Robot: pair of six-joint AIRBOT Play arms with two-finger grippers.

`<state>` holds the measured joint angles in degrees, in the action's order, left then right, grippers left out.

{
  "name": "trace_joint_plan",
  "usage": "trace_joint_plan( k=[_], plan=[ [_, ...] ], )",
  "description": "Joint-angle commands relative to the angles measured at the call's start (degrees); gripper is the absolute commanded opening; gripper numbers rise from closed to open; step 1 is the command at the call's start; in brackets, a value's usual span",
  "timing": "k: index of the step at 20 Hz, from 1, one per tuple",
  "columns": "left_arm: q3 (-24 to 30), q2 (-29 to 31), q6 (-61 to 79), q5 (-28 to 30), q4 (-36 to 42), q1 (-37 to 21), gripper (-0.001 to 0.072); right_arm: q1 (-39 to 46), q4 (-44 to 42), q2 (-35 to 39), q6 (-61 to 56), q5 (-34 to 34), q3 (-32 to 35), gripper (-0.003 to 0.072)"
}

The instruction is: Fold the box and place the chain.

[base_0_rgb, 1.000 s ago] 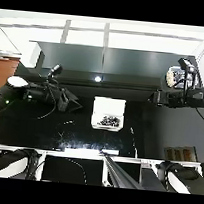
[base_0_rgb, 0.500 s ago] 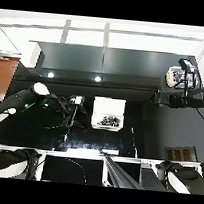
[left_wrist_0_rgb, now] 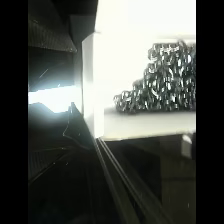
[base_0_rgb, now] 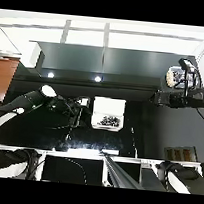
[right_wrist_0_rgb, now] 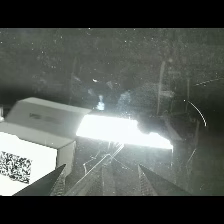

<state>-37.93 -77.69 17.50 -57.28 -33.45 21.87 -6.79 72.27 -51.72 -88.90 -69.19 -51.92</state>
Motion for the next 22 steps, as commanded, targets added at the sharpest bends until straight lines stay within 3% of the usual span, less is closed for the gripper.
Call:
trace_joint_plan(
  k=[1,5,22],
  plan=[
    [-0.2,-0.2,0.0,1.9,0.5,1.4,0.0713,0.0,0.0,0.0,0.0,0.0,0.0,0.0519],
    [-0.4,-0.3,-2.4,4.6,1.4,1.9,0.0712,0.0,0.0,0.0,0.0,0.0,0.0,0.0519],
    [-1.3,-1.2,-3.5,5.9,4.2,5.2,0.0712,0.0,0.0,0.0,0.0,0.5,0.0,0.0519]
  ],
)
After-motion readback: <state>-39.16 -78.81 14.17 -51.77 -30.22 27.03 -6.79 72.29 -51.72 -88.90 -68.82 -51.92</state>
